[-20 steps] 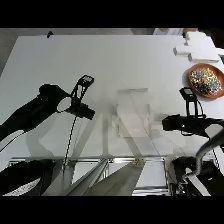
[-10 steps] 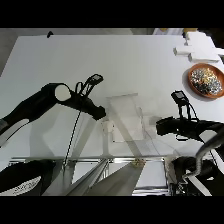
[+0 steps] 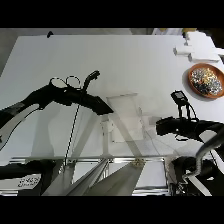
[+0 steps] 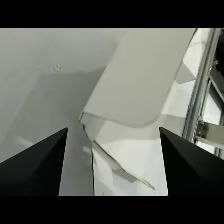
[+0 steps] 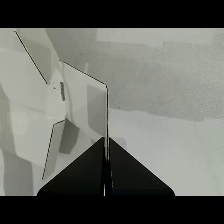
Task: Fold the box and place the chain.
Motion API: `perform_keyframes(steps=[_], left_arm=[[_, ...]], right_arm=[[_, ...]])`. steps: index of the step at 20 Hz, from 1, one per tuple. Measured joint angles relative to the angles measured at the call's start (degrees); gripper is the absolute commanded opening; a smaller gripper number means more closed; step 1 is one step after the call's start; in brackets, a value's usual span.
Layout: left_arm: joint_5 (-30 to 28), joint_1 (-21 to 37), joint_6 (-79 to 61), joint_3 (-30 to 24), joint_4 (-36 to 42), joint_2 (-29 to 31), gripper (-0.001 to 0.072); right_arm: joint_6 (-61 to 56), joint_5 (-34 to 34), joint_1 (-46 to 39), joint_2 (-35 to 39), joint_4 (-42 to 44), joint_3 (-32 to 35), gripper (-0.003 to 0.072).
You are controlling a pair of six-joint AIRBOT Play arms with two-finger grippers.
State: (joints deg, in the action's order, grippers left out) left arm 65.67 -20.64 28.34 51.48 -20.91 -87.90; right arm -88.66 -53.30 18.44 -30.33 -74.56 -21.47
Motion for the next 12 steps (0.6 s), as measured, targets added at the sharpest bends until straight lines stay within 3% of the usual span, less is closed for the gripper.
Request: perform_keyframes(steps=[5, 6, 9, 11, 12], left_arm=[[0.8, -2.8, -3.7, 2.6, 2.9, -6.2, 0.0603], [0.8, -3.3, -4.3, 3.0, 3.3, -6.8, 0.0528], [0.7, -4.5, -6.1, 3.7, 4.4, -7.9, 0.013], [0.8, -4.8, -6.9, 4.0, 4.7, -8.2, 0.0015], [0.9, -4.9, -7.4, 4.0, 4.9, -8.3, 0.0001]], right_arm=[[0.0, 0.0, 0.0, 0.0, 0.0, 0.0, 0.0019], [0.0, 0.0, 0.0, 0.0, 0.0, 0.0, 0.0019], [0.0, 0.0, 0.0, 0.0, 0.0, 0.0, 0.0019], [0.0, 0.1, 0.0, 0.0, 0.0, 0.0, 0.0019], [0.0, 0.1, 0.0, 0.0, 0.1, 0.0, 0.0019]])
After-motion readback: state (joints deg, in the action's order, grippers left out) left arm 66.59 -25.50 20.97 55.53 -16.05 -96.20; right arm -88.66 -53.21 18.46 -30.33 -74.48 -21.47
